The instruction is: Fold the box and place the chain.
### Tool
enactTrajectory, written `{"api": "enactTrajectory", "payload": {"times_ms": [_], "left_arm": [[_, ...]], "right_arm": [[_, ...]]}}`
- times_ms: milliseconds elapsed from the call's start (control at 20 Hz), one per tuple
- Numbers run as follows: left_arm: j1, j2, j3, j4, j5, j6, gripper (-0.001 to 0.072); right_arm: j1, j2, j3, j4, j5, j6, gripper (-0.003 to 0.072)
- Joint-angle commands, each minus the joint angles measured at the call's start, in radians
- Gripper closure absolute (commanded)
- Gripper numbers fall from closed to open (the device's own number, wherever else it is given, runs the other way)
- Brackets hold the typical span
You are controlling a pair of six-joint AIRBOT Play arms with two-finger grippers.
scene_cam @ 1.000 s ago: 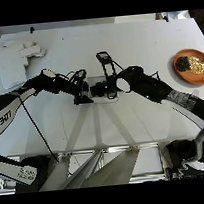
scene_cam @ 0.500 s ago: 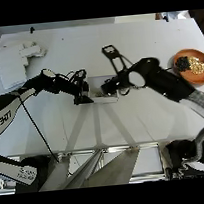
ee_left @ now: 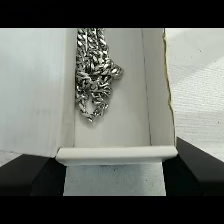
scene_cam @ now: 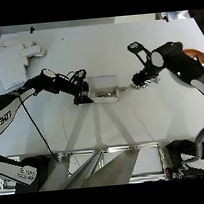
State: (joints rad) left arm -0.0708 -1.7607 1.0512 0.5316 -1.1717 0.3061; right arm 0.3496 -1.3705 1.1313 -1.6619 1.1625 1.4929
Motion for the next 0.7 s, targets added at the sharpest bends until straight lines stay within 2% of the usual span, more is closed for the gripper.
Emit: {"api": "enactTrajectory", "payload": {"times_ms": [0,250,550,600,650], "left_arm": [[0.0,0.0,0.0,0.0,0.0,0.0,0.031],[0.0,0.0,0.0,0.0,0.0,0.0,0.031],[0.0,0.0,0.0,0.0,0.0,0.0,0.031],[0.0,0.0,0.0,0.0,0.0,0.0,0.031],[0.0,0.0,0.0,0.0,0.0,0.0,0.031]], "right_arm": [[-0.055,-0.078,-0.001,0.002,-0.004,-0.066,0.0199],[-0.055,-0.166,-0.001,0.073,-0.111,-0.079,0.02],[-0.053,-0.228,-0.001,0.089,-0.135,-0.079,0.0205],[-0.053,-0.231,-0.001,0.093,-0.138,-0.078,0.0241],[-0.053,-0.232,-0.001,0.093,-0.137,-0.078,0.0315]]}}
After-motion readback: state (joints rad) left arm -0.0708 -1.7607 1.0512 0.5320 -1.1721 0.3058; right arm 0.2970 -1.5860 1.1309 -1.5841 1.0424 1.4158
